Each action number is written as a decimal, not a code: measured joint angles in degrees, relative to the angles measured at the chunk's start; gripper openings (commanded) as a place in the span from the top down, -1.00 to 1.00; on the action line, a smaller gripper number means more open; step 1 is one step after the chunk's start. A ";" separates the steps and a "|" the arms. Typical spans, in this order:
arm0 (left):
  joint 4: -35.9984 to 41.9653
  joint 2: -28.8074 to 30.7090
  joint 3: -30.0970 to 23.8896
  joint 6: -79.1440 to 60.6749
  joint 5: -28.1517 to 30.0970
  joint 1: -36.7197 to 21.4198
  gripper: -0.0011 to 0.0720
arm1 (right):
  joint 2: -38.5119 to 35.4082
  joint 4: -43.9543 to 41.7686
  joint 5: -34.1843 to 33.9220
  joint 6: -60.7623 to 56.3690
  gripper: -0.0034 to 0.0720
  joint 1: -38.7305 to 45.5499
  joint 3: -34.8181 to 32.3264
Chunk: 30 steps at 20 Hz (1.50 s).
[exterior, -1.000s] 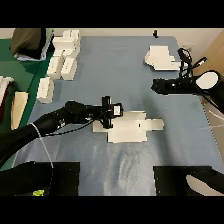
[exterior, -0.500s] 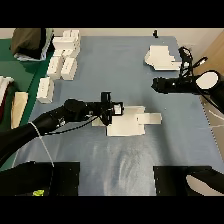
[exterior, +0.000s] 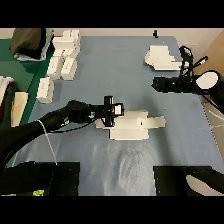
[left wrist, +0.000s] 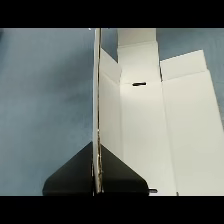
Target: Fold the box.
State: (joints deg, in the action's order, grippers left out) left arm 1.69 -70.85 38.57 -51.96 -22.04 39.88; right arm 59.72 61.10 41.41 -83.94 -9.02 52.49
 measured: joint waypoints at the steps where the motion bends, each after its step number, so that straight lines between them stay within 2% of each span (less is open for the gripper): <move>1: 1.79 -0.17 -0.66 -1.53 -0.02 0.15 0.95 | 0.00 0.02 -0.09 -0.02 0.79 0.00 0.00; 7: 7.50 -0.50 -3.43 -6.16 -0.35 0.61 0.95 | 0.00 -0.02 -0.24 0.00 0.79 -0.74 0.00; 17: 8.17 2.10 -6.56 -3.15 -2.60 1.29 0.94 | 0.00 0.00 -1.33 -0.02 0.79 -2.05 0.00; 24: -1.60 3.58 -7.23 7.21 1.11 5.68 0.94 | 0.00 0.00 -1.38 -0.02 0.79 -2.10 0.00; 30: -6.58 8.35 -5.14 10.69 4.26 5.14 0.94 | 0.00 0.00 -1.40 -0.02 0.79 -2.10 0.00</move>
State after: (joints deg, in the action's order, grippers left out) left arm -4.89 -62.50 33.43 -41.28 -17.78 45.01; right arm 59.72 61.10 40.01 -83.96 -11.11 52.49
